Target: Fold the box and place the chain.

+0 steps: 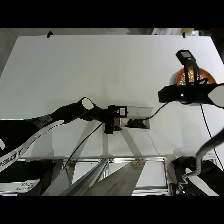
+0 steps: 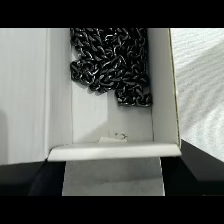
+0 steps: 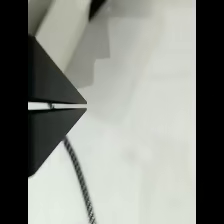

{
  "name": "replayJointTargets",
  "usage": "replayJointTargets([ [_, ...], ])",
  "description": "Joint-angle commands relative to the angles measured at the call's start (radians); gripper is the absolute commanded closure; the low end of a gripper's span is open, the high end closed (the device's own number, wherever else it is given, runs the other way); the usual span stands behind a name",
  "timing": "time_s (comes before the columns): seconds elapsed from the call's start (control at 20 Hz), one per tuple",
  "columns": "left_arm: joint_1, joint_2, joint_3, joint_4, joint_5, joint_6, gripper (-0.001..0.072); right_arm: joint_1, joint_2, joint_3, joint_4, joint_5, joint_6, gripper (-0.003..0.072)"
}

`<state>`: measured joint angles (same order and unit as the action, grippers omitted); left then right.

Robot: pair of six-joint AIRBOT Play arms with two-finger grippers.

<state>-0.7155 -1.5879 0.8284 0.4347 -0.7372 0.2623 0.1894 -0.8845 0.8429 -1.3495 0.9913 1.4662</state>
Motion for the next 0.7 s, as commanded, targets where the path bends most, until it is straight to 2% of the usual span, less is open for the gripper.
replayJointTargets([
  [0.0,0.001,0.0,0.0,0.0,0.0,0.0,0.0319,-0.091,-0.092,-0.006,-0.073,0.019,-0.001,0.0465],
  [0.35,0.001,0.0,0.0,0.0,0.0,0.0,0.0319,-0.091,-0.341,-0.012,-0.091,0.0,0.0,0.0445],
  [0.4,0.001,0.0,0.0,0.0,0.0,0.0,0.0319,-0.091,-0.366,-0.013,-0.093,-0.008,0.0,0.0441],
  [0.5,0.001,0.0,0.0,0.0,0.0,0.0,0.0319,-0.091,-0.41,-0.015,-0.095,-0.013,0.0,0.0386],
  [0.65,0.001,0.0,0.0,0.0,0.0,0.0,0.0319,-0.091,-0.444,-0.028,-0.111,-0.028,0.0,0.0386],
])
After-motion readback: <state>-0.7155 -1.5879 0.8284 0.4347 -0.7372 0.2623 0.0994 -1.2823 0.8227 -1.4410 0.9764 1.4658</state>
